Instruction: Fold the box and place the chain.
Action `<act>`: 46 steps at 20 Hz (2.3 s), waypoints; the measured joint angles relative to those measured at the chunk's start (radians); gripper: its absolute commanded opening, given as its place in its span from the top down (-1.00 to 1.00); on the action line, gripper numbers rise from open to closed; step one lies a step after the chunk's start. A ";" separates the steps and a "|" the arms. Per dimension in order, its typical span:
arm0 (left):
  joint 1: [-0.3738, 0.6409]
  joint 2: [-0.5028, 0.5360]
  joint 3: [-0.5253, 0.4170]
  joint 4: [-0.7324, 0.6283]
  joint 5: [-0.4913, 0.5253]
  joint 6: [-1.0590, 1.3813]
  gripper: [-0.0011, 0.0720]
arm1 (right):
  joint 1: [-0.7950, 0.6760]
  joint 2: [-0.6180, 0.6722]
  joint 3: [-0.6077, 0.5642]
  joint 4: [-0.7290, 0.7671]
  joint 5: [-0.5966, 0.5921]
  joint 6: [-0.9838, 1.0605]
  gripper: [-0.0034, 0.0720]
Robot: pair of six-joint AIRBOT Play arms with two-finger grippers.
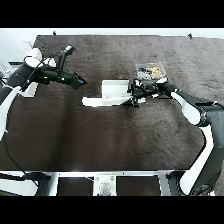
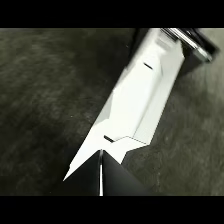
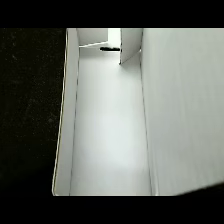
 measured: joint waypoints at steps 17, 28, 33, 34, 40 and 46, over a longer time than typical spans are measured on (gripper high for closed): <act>0.134 -0.003 -0.238 0.051 0.067 -0.381 0.91 | 0.000 0.000 0.000 0.000 0.000 0.000 -0.40; 0.043 -0.080 -0.252 0.080 0.098 -0.550 0.91 | 0.000 0.000 0.000 0.000 0.000 0.000 -0.40; -0.011 -0.100 -0.253 0.077 0.157 -0.575 0.91 | 0.000 0.000 0.000 0.000 -0.001 0.000 -0.40; -0.019 -0.103 -0.253 0.067 0.164 -0.577 0.91 | 0.000 0.000 0.000 0.000 -0.001 0.000 -0.40; -0.037 -0.112 -0.227 -0.003 0.172 -0.542 0.90 | 0.000 0.000 0.000 0.002 -0.002 0.002 -0.40; -0.039 -0.112 -0.196 -0.049 0.155 -0.502 0.55 | 0.000 0.000 0.000 -0.001 0.002 -0.002 -0.40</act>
